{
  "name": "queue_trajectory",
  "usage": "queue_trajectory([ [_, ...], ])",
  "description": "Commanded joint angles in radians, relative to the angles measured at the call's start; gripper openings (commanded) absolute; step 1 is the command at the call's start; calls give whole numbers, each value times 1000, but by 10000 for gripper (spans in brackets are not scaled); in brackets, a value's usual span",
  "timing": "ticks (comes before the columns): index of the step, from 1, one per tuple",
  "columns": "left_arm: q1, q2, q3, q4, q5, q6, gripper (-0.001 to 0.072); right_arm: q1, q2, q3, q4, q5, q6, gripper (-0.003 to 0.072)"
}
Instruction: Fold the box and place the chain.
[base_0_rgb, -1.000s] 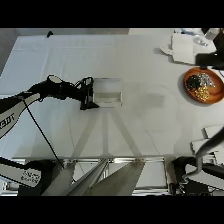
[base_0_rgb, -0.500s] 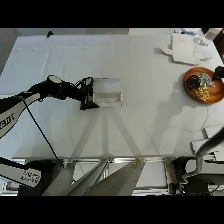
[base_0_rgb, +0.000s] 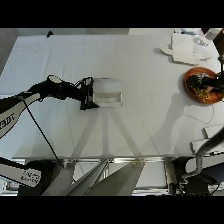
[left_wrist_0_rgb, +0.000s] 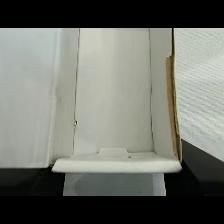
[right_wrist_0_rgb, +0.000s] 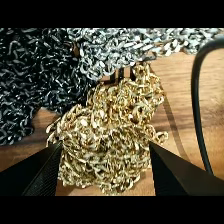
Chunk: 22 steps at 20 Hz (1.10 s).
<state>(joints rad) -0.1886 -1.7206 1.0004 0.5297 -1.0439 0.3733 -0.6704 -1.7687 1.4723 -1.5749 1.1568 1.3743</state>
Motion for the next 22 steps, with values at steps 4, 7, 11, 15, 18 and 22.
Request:
queue_trajectory([
  [4, 0, 0, 1, 0, 0, 0, 393, -1, -64, 0, 0, 6, -22, 520],
  [7, 0, 0, 0, 0, 0, 0, 393, -1, -64, 0, 2, 35, -22, 438],
  [11, 0, 0, 0, 2, 0, 0, 393, 0, -64, 0, 5, 114, -22, 13],
  [15, 0, 0, 1, 2, 0, 0, 393, 21, -38, 0, 5, 170, -23, 10],
  [18, 0, 0, 0, 1, 0, 0, 393, 63, 29, 0, 4, 154, -38, 9],
  [22, 0, 0, 0, 2, 0, 0, 393, 119, 129, 0, 4, 137, -20, 8],
])
